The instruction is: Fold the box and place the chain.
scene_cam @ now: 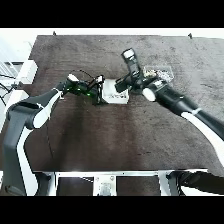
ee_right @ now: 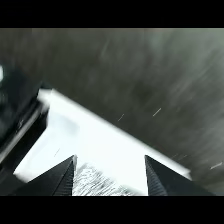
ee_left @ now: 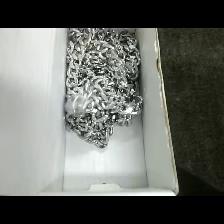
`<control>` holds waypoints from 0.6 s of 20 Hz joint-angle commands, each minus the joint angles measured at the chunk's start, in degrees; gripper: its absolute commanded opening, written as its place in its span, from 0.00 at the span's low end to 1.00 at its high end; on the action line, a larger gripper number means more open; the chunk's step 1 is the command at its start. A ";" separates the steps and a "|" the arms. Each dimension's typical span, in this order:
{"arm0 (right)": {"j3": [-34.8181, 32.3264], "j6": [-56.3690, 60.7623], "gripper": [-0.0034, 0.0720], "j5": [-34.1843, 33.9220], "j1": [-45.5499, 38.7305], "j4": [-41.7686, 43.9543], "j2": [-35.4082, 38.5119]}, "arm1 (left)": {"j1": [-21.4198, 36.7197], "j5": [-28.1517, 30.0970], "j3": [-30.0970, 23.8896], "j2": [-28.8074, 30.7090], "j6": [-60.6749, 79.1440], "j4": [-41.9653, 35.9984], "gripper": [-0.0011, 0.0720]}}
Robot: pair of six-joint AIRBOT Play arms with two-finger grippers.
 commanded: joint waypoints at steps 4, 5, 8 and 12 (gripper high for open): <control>-0.15 -3.41 0.74 0.31 -7.04 0.22 6.56 | 0.02 -0.02 0.02 0.02 0.00 0.02 0.50; -0.15 -4.57 0.74 0.17 -8.79 0.70 6.54 | 0.04 -0.02 0.02 0.02 0.00 0.02 0.50; 0.00 -18.62 0.72 -1.29 -14.38 15.58 6.01 | 0.04 0.00 0.02 0.02 0.02 0.00 0.50; 1.16 -55.39 0.60 4.50 -20.72 49.57 3.08 | 0.02 -0.02 0.02 0.02 0.02 0.02 0.50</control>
